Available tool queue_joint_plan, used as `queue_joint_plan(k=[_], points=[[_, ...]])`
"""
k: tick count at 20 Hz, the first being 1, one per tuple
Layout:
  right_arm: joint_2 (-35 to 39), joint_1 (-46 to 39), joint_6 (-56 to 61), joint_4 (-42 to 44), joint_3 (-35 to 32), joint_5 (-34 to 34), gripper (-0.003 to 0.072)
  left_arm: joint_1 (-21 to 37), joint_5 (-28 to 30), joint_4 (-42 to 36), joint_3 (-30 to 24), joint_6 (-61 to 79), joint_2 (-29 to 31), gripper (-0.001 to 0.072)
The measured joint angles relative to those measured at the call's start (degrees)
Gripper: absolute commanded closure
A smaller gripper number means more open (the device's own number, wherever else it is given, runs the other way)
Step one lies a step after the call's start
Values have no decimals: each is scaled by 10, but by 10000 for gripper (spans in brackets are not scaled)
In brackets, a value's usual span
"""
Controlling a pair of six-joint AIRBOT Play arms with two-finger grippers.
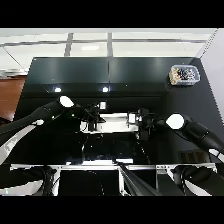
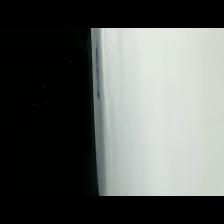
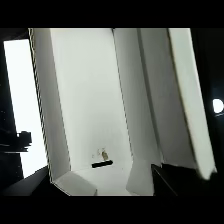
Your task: Fold the box and place the chain.
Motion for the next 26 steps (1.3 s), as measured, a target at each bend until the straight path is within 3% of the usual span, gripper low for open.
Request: queue_joint_plan(k=[9, 16, 21, 26], points=[[-15, -31, -74, 94, 2, 2, -17, 0, 0, 0, 0, 1, 0, 686], [-70, -56, -172, 184, 2, 34, -17, 0, -1, 0, 0, 1, 0, 686], [-116, -62, -210, 199, 8, 50, -18, -1, -2, 0, 0, 1, 0, 686], [-148, -58, -178, 164, 33, 62, -18, -1, -2, 0, 0, 1, 0, 685]])
